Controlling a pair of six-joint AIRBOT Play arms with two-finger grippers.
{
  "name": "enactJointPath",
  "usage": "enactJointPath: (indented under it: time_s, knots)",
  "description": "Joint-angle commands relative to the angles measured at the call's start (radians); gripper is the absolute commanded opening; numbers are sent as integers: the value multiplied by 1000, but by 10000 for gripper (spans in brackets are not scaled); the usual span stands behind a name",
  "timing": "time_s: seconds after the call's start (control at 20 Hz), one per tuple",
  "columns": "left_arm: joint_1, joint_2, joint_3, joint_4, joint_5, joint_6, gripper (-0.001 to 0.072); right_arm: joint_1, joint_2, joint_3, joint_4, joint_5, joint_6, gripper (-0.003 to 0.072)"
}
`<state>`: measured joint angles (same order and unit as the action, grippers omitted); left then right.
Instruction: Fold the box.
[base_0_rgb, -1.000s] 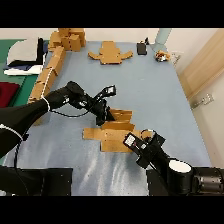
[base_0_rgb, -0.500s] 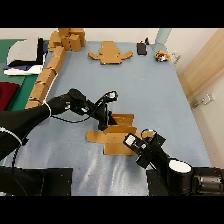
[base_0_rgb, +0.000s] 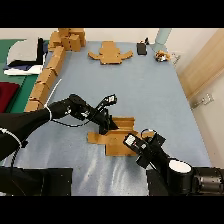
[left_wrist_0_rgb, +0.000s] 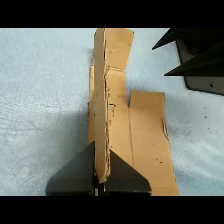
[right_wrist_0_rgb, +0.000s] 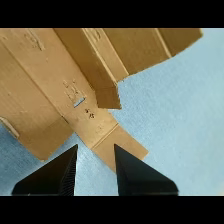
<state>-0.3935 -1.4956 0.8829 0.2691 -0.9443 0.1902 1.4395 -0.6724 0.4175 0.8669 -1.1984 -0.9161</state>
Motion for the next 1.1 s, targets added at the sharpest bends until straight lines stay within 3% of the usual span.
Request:
enactJointPath:
  time_s: [0.0, 0.4, 0.7, 1.05]
  knots:
    - [0, 0, -6, -8, -5, -2, 15, 0, 0, 1, 1, 6, 0, 361]
    - [2, 1, -5, -8, -5, -26, 15, 0, -50, -9, 100, 189, -11, 361]
    - [2, 1, -5, -8, -5, -34, 15, 1, -205, -11, 99, 196, -19, 361]
    - [2, 0, -5, -8, -6, -34, 15, 0, -220, -12, 98, 211, -29, 361]
